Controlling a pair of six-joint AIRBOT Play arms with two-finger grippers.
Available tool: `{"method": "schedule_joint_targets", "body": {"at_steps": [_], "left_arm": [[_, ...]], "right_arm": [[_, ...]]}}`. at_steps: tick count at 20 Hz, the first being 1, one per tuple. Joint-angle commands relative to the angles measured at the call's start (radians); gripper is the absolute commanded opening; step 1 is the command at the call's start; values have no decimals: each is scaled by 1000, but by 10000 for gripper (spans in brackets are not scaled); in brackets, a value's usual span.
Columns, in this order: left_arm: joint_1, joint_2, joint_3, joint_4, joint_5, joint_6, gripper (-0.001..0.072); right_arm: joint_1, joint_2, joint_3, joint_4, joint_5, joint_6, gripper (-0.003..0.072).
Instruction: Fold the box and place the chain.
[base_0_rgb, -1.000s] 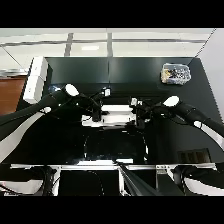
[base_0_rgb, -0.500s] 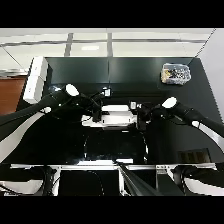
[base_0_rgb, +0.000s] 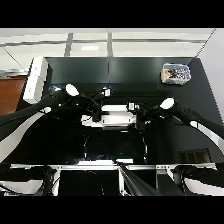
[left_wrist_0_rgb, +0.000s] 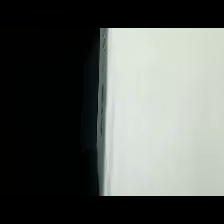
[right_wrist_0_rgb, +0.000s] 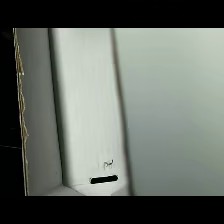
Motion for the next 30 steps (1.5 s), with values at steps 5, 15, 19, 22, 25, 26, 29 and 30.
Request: {"method": "schedule_joint_targets", "body": {"at_steps": [5,15,19,22,25,26,29,30], "left_arm": [[0,-1,0,0,1,0,27],[1,0,0,0,3,-2,27],[12,13,0,5,-1,-43,237],[63,77,0,41,-68,-132,715],[147,191,0,235,-181,-396,712],[180,229,0,291,-259,-510,711],[240,268,-7,274,-541,-765,465],[238,262,-26,203,-624,-783,98]], "right_arm": [[8,-7,7,-32,-8,28,700],[9,-6,7,-38,-1,27,583],[9,-7,7,-37,-2,27,525],[9,-6,7,-37,-2,27,525],[9,-7,7,-37,-1,27,525],[14,-6,7,-43,-2,26,525],[29,-6,7,-54,8,28,410],[30,-7,7,-54,7,29,410]]}}
